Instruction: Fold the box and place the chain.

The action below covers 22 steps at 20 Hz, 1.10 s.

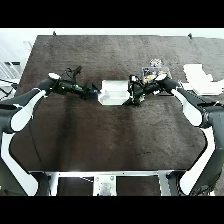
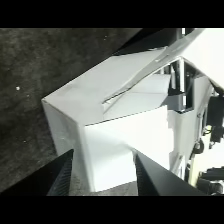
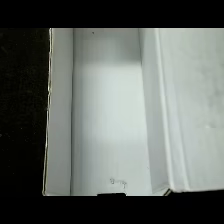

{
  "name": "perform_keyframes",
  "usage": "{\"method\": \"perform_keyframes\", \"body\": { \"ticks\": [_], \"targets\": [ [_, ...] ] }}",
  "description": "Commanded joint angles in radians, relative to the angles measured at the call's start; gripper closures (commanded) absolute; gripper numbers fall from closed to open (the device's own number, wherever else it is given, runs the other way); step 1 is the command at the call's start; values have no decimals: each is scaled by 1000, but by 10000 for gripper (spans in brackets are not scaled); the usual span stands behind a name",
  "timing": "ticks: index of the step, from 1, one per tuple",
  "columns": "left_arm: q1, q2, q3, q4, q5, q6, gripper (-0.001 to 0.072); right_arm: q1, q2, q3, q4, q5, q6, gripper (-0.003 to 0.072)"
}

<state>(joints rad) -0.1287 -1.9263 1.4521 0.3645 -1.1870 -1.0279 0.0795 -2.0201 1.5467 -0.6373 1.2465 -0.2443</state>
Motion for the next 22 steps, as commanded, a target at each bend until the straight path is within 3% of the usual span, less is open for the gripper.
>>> {"method": "perform_keyframes", "body": {
  "ticks": [1, 8, 16, 22],
  "targets": [
    [-4, 1, 3, -10, 1, -14, 252, 0, 0, 0, 0, 0, 0, 102],
    [-63, 1, 110, 131, 27, -137, 252, 0, 0, 0, 0, 0, 0, 102],
    [-99, 3, 124, 243, 45, -222, 252, 0, 0, 0, 0, 0, 0, 102],
    [-170, 3, 241, 474, 63, -389, 252, 0, 0, 0, 0, 0, 0, 102]
  ]
}}
